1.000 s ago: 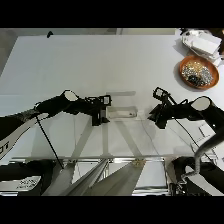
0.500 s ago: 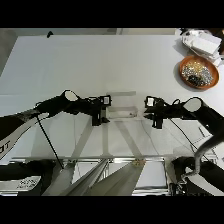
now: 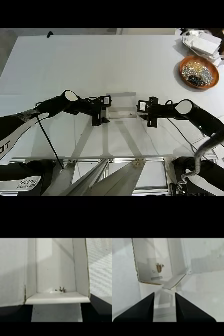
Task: Fold the box and place the chain.
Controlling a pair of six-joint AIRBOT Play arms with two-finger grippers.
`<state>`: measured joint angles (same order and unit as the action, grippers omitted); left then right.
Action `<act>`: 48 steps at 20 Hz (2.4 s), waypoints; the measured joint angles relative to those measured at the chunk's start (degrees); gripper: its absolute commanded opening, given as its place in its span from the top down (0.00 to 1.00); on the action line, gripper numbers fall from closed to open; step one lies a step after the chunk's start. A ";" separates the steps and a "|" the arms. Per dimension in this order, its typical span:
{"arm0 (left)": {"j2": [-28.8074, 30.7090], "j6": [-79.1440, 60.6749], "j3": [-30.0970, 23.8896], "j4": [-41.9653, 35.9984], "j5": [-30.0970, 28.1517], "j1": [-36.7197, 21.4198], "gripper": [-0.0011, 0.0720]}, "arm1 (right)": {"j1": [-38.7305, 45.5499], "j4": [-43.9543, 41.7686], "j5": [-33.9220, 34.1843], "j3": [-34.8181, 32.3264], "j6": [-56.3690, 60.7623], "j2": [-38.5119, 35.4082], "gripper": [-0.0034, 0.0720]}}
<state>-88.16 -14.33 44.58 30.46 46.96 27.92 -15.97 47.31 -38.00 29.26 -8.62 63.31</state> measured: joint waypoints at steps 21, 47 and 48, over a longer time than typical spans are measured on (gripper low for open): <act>0.00 0.00 0.00 0.07 0.07 0.00 0.78 | -5.86 -0.81 1.22 0.02 1.49 3.56 0.63; 0.00 0.11 -0.02 -0.04 0.02 0.00 0.78 | -1.68 -2.54 -0.31 0.13 1.44 4.02 0.67; 0.00 0.11 -0.02 -0.04 0.02 0.00 0.78 | -1.68 -2.58 -0.35 0.22 1.29 4.09 0.67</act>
<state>-88.16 -14.22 44.56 30.41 46.98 27.92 -17.65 44.73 -38.35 29.47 -7.33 67.40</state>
